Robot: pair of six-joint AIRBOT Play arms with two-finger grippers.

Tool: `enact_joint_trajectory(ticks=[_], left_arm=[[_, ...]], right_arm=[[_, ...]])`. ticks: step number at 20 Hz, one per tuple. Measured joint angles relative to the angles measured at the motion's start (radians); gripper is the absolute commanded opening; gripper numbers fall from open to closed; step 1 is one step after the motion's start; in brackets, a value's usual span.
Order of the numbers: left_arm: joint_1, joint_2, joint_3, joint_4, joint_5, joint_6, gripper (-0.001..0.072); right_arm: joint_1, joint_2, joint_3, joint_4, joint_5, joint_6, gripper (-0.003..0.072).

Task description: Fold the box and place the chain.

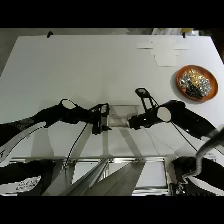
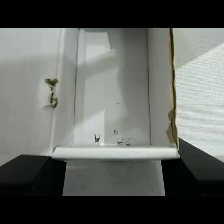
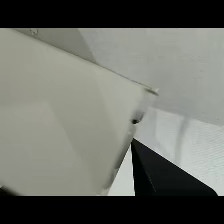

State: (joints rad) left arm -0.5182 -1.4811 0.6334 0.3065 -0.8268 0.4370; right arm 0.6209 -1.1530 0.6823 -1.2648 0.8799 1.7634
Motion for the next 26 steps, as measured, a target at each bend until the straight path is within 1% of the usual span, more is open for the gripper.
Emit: enact_joint_trajectory(ticks=[7, 9, 12, 18, 19, 20, 21, 24, 25, 26], left_arm=[[0.0, 0.0, 0.0, -0.001, 0.0, -0.002, 0.0221], [0.0, 0.0, 0.0, 0.0, 0.001, 0.002, 0.0221], [0.0, 0.0, 0.0, 0.0, 0.001, 0.001, 0.0221], [0.0, 0.0, 0.0, 0.0, 0.0, 0.0, 0.0221], [0.0, 0.0, 0.0, 0.0, 0.0, 0.0, 0.0221], [0.0, 0.0, 0.0, 0.0, 0.0, 0.0, 0.0221], [0.0, 0.0, 0.0, 0.0, 0.0, 0.0, 0.0221], [0.0, 0.0, 0.0, 0.0, 0.0, 0.0, 0.0221], [0.0, 0.0, 0.0, 0.0, 0.0, 0.0, 0.0221], [0.0, 0.0, 0.0, 0.0, 0.0, -0.002, 0.0221]], right_arm=[[0.058, -0.093, 0.101, -0.148, 0.05, 0.217, 0.0345], [0.062, -0.111, 0.111, -0.189, 0.064, 0.272, 0.0343], [0.064, -0.13, 0.117, -0.245, 0.079, 0.346, 0.032], [0.077, -0.157, 0.121, -0.29, 0.08, 0.42, 0.0309], [0.085, -0.161, 0.121, -0.293, 0.076, 0.426, 0.0273], [0.093, -0.166, 0.121, -0.294, 0.068, 0.435, 0.0266], [0.099, -0.17, 0.121, -0.295, 0.064, 0.438, 0.0203], [0.109, -0.175, 0.121, -0.296, 0.055, 0.449, 0.0117], [0.111, -0.177, 0.121, -0.299, 0.056, 0.452, 0.0051], [0.112, -0.178, 0.121, -0.3, 0.058, 0.465, 0.0016]])
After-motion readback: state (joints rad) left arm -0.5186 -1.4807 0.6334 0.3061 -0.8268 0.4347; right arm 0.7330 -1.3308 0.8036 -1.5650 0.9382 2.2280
